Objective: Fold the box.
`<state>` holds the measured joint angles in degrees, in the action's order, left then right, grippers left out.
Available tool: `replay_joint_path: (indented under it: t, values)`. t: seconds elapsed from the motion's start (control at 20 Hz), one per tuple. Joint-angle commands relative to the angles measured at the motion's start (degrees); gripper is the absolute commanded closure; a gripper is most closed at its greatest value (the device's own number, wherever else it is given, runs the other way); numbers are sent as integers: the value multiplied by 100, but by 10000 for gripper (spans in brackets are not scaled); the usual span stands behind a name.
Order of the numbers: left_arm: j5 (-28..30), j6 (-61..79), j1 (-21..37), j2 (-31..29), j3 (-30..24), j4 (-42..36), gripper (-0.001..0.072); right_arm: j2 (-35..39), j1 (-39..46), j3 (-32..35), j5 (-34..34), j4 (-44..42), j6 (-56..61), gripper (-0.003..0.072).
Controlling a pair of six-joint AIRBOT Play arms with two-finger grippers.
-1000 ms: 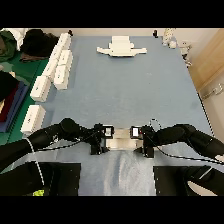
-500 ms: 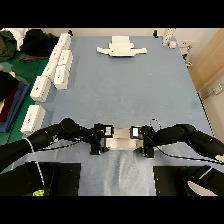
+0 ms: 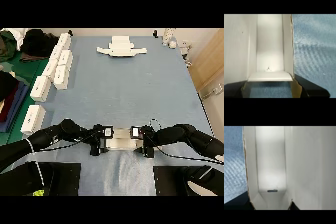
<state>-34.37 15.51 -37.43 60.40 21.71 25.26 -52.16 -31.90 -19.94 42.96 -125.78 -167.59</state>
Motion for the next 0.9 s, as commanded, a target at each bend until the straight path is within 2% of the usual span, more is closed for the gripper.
replay_joint_path:
  t: [0.0, 0.1, 0.2, 0.85]
  values:
    - [-4, 59, -13, 2, -4, -203, 11, -2, 2, 2, 0, 0, 0, 179]
    - [2, 59, -11, 59, -2, -203, 12, -2, 2, 2, 0, 0, 0, 179]
    - [0, 59, -11, 146, 13, -96, 127, -2, 2, 2, 0, 0, 0, 179]
    - [-9, 160, -11, 153, 13, -81, 128, -2, 2, 2, 0, -2, 0, 179]
